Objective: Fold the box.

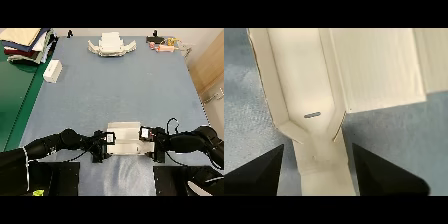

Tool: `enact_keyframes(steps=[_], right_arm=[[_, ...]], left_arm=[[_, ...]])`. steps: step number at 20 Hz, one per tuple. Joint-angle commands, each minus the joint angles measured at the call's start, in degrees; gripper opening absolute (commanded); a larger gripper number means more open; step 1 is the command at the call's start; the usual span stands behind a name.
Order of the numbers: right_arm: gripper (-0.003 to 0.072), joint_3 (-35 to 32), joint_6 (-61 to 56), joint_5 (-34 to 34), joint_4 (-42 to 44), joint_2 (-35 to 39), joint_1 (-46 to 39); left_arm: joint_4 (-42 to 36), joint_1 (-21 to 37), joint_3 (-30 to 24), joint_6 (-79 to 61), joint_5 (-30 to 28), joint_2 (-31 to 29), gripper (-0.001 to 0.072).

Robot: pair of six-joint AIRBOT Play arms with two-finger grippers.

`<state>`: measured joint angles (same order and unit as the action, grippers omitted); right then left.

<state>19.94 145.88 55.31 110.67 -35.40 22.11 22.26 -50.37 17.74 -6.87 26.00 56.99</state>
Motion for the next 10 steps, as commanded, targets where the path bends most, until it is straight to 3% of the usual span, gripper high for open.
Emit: enact_keyframes(steps=[1,2,3,4,6,10], right_arm=[[0.0618,-0.72,3.82,-5.97,0.98,-3.91,0.52],[0.0462,-0.72,4.33,-5.95,1.99,-4.68,0.52],[0.0359,-0.72,4.94,-5.97,2.93,-5.22,0.52],[0.0338,-0.72,5.31,-5.95,3.93,-5.40,0.52],[0.0217,-0.59,5.31,-5.95,5.70,-5.35,0.52],[0.0151,-0.61,5.31,-5.95,8.31,-5.35,0.55]], left_arm=[[0.02,0.02,-0.02,0.00,0.00,0.02,0.0513],[0.02,0.04,0.00,0.00,-0.02,0.02,0.0513],[0.02,0.02,-0.02,0.00,-0.02,0.02,0.0513],[0.02,0.02,0.00,0.00,0.00,0.02,0.0513],[0.02,0.02,0.00,0.00,0.00,0.02,0.0512],[0.02,0.02,0.00,0.00,0.00,0.02,0.0513]])
